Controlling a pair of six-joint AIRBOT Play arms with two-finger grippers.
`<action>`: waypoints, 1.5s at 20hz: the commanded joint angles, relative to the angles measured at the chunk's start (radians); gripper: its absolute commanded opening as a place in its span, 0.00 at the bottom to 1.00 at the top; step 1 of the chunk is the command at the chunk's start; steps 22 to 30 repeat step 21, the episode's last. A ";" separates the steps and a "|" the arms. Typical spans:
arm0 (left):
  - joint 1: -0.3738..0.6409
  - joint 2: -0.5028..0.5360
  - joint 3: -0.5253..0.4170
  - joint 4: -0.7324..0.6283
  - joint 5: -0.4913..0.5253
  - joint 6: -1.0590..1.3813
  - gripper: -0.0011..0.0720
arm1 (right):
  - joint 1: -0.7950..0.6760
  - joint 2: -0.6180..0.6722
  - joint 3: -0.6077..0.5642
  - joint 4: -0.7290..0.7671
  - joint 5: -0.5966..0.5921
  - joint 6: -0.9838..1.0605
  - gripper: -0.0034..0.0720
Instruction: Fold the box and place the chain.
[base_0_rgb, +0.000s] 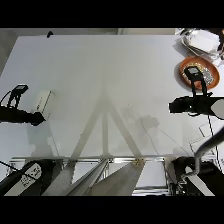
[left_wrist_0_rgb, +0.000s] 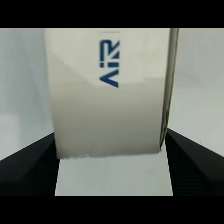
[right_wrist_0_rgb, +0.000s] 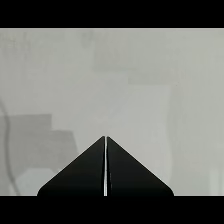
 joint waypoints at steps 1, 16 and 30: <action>0.002 0.003 0.000 0.015 -0.042 -0.007 0.96 | -0.001 0.001 0.001 0.000 0.000 0.000 0.07; 0.001 0.354 0.011 0.001 0.078 -0.006 0.96 | -0.001 0.002 0.001 0.000 -0.001 0.001 0.07; 0.001 0.354 0.011 -0.079 0.108 -0.006 0.96 | -0.001 0.002 0.001 0.000 -0.001 0.001 0.07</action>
